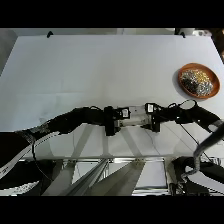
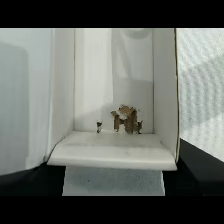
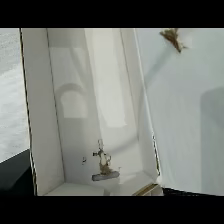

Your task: Fold the box and place the chain.

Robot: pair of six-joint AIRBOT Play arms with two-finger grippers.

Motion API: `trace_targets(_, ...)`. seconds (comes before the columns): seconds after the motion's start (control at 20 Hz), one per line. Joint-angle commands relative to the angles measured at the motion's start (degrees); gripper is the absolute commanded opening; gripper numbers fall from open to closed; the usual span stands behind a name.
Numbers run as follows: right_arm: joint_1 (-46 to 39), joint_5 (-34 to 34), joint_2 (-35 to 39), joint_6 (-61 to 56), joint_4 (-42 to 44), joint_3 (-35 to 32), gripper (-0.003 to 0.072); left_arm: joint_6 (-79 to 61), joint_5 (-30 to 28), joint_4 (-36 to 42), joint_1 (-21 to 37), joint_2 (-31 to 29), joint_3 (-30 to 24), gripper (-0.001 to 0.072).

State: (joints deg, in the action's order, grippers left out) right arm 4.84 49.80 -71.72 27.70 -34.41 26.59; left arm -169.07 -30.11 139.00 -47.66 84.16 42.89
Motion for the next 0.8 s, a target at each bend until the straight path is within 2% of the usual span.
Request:
trace_targets(0.0,0.0,0.1,2.0,-5.4,-4.9,0.0,0.0690,0.0,1.2,-0.2,0.1,-0.1,0.0,0.0152)
trace_targets(0.15,0.0,0.4,4.2,-13.1,-10.0,0.0,0.0689,0.0,1.2,-0.2,0.1,-0.1,0.0,0.0152)
trace_targets(0.3,0.0,2.3,7.0,-22.3,-19.8,0.0,0.0687,0.0,1.3,-0.4,0.1,-0.1,0.0,0.0153)
trace_targets(0.45,0.0,5.1,10.3,-28.1,-28.8,0.0,0.0637,0.0,1.2,-1.0,0.1,-0.1,0.0,0.0153)
trace_targets(0.65,0.0,6.9,17.9,-29.4,-31.1,0.1,0.0636,0.0,1.2,-1.0,0.1,-0.1,0.0,0.0153)
trace_targets(0.7,0.0,8.7,20.3,-29.3,-30.1,0.0,0.0513,0.0,1.2,-1.0,0.1,-0.1,0.0,0.0153)
trace_targets(0.75,0.0,11.8,22.4,-28.2,-28.0,0.0,0.0291,0.0,1.2,-1.0,0.1,-0.1,0.0,0.0153)
